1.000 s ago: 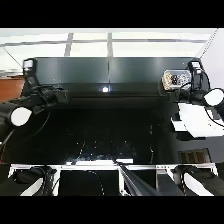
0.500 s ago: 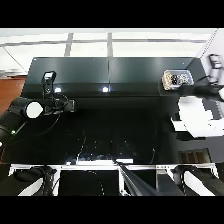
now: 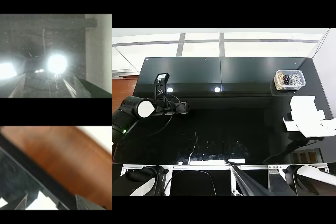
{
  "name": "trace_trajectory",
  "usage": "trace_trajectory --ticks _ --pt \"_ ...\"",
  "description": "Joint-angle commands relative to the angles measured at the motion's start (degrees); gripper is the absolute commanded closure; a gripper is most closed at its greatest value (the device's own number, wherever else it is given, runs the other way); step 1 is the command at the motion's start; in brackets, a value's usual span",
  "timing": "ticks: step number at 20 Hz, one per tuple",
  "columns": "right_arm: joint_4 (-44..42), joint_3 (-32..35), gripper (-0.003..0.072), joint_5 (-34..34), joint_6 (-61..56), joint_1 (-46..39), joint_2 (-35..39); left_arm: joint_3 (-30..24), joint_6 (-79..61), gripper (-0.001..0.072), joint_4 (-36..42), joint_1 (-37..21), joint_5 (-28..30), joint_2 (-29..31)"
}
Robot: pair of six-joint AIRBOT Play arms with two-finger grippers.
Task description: Fold the box and place the chain.
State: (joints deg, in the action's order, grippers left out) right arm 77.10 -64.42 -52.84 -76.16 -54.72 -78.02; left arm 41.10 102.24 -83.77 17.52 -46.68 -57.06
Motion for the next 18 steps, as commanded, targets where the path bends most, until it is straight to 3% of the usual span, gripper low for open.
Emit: trace_trajectory --ticks 1,4,5,7,8,10,14,18 --pt "-6.8 -10.3 -0.002 -22.8 22.0 -4.0 -13.2 0.1 0.0 0.0003 0.6 -0.1 -0.4 0.0" --pt "-5.4 -11.1 -0.0018 -23.7 27.9 -2.3 -16.5 0.1 0.0 0.0004 2.0 -0.1 -0.5 0.0" --pt "-5.0 -11.1 0.0052 -23.6 29.4 -1.9 -16.8 0.1 0.0 0.0004 2.0 -0.1 -0.5 0.0" --pt "-5.6 -11.2 0.0311 -21.0 31.1 -1.2 -16.9 0.1 0.0 0.0004 2.0 -0.1 -0.5 0.0" --pt "-5.7 -11.3 0.0492 -20.6 31.3 -1.0 -16.9 0.1 0.0 0.0004 2.0 -0.1 -0.5 0.0" --pt "-6.2 -11.3 0.0681 -22.7 32.9 -0.2 -16.4 0.1 0.0 0.0004 2.3 -0.1 -0.5 0.0" --pt "-14.8 -11.2 0.0676 -28.7 32.7 1.1 -13.9 0.1 0.0 0.0004 2.2 -0.1 -0.5 0.0" --pt "-18.4 -4.2 0.0676 -26.4 30.1 7.4 -4.4 0.1 0.0 0.0004 2.2 -0.1 -0.1 0.0"
